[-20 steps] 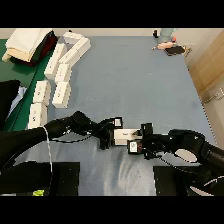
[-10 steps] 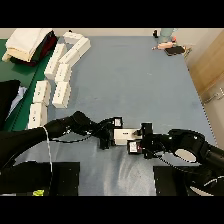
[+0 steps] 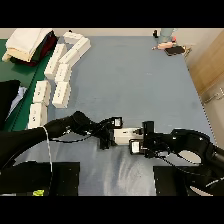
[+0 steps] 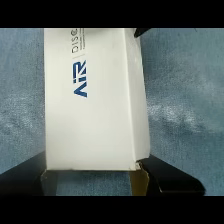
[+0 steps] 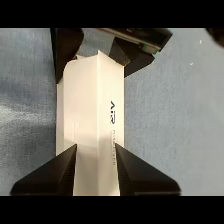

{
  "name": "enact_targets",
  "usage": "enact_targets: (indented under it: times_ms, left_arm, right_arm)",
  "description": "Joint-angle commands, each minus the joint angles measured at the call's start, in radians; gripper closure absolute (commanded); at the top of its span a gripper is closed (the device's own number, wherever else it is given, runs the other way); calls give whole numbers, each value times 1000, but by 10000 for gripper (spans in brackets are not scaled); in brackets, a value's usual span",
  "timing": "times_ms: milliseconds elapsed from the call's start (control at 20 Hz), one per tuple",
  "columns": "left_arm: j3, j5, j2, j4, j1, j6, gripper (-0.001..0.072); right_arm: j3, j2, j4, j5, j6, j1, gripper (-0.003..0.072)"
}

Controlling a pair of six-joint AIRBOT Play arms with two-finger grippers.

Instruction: Fold the box.

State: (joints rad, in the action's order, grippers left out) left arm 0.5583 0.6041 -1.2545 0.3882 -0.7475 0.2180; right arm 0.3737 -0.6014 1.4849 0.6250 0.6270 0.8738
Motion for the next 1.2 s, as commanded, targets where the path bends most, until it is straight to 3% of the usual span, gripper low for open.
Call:
enact_targets:
  times_ms: [0, 550, 800, 900, 1000, 1050, 1150]
  left_arm:
    - [0, -1, 0, 1, 0, 1, 181]
    - [0, -1, 0, 1, 0, 1, 181]
    - [0, -2, 0, 1, 0, 1, 181]
    - [0, -1, 0, 1, 0, 1, 181]
    - [0, -2, 0, 1, 0, 1, 181]
    - [0, -1, 0, 1, 0, 1, 181]
    - [0, -1, 0, 1, 0, 1, 181]
  right_arm:
    - [1, 10, 1, -6, 0, 1, 341]
    - [28, 6, 37, -31, 0, 1, 342]
    - [28, -51, 37, -35, 0, 1, 354]
    - [28, -66, 37, -35, 0, 1, 424]
    - [28, -66, 37, -34, 1, 1, 429]
    - [28, -66, 36, -31, 1, 1, 496]
    - [28, -66, 34, -31, 1, 1, 529]
